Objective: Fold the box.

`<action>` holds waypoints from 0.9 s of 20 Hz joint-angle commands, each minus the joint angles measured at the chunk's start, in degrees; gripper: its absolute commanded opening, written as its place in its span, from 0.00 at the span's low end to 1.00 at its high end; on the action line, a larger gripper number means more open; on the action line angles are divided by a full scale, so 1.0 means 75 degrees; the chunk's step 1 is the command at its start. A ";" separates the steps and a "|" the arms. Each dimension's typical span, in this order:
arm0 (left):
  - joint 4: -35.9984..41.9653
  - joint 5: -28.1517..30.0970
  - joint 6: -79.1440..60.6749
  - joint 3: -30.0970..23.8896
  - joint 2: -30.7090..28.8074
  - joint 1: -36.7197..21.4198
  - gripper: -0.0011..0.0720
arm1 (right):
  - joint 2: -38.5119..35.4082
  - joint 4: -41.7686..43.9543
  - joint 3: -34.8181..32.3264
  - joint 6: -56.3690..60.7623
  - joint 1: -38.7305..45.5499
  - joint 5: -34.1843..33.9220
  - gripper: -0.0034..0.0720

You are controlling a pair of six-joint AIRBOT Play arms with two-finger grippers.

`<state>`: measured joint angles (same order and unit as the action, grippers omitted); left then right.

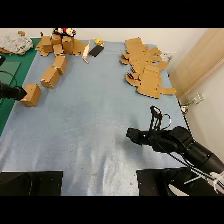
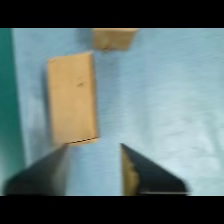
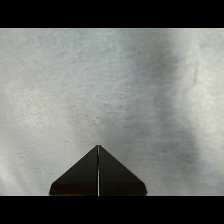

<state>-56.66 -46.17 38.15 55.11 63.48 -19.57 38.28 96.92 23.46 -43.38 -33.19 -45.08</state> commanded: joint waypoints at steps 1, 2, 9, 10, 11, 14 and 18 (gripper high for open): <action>0.0708 -0.1285 0.0064 0.0137 -0.0571 0.1067 0.07 | 0.0562 0.0041 0.0682 -0.0825 0.0000 0.0000 0.05; 0.0752 -0.1539 0.0157 0.0134 -0.0571 0.1641 0.03 | 0.0898 0.0044 0.1026 -0.1084 0.0000 -0.0006 0.05; 0.0574 -0.1749 0.2731 0.0117 0.0105 0.4887 0.03 | 0.3348 0.0055 0.2958 -0.2113 -0.0003 -0.0370 0.05; 0.0577 -0.1798 0.2917 0.0119 0.0262 0.5082 0.03 | 0.3477 0.0055 0.3034 -0.2113 -0.0003 -0.0364 0.05; 0.0577 -0.1824 0.3025 0.0117 0.0405 0.5243 0.03 | 0.3526 0.0055 0.3063 -0.2110 -0.0003 -0.0356 0.05; 0.0580 -0.1871 0.3509 0.0117 0.0734 0.5371 0.03 | 0.3509 0.0017 0.3063 -0.2104 0.0000 -0.0484 0.05; 0.0554 -0.1845 0.3544 0.0119 0.0822 0.5362 0.03 | 0.3506 0.0020 0.3060 -0.2104 -0.0003 -0.0519 0.05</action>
<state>-52.40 -59.83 62.92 56.01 68.84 19.94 64.18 97.23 46.11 -58.98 -33.19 -48.56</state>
